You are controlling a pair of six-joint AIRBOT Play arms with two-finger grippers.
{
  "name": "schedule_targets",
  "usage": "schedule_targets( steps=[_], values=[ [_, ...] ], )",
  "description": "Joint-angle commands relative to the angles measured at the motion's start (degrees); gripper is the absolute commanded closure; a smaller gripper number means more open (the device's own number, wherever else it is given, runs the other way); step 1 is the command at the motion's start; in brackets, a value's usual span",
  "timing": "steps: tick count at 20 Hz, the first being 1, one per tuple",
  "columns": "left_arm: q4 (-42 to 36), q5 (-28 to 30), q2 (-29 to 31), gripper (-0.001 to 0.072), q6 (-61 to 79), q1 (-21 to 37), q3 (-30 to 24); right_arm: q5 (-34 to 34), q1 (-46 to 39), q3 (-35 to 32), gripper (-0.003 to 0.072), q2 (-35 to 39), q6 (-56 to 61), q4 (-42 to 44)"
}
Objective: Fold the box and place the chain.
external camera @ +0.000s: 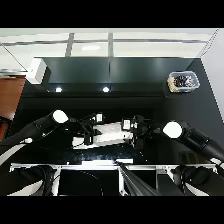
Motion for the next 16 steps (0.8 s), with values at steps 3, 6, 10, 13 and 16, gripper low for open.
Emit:
schedule_targets(
  steps=[3,6,10,13,16],
  values=[
    [0.02,0.02,-0.02,0.0686,0.02,-0.02,0.02,-1.05,-0.02,0.04,0.0077,0.35,3.08,-1.36],
    [0.02,0.04,-0.02,0.0686,0.00,-0.02,0.02,-2.95,-0.02,0.04,0.0077,0.35,3.13,-3.23],
    [0.00,0.04,-0.02,0.0686,0.02,-0.04,0.02,-2.54,0.11,0.04,0.0077,0.31,2.64,-1.66],
    [0.02,0.04,-0.02,0.0686,0.02,-0.02,0.02,2.01,0.09,0.04,0.0078,0.00,-1.77,2.08],
    [-0.02,0.02,-0.02,0.0686,0.02,-0.04,0.13,3.15,0.09,0.00,0.0077,-0.85,-7.76,5.25]
  ],
)
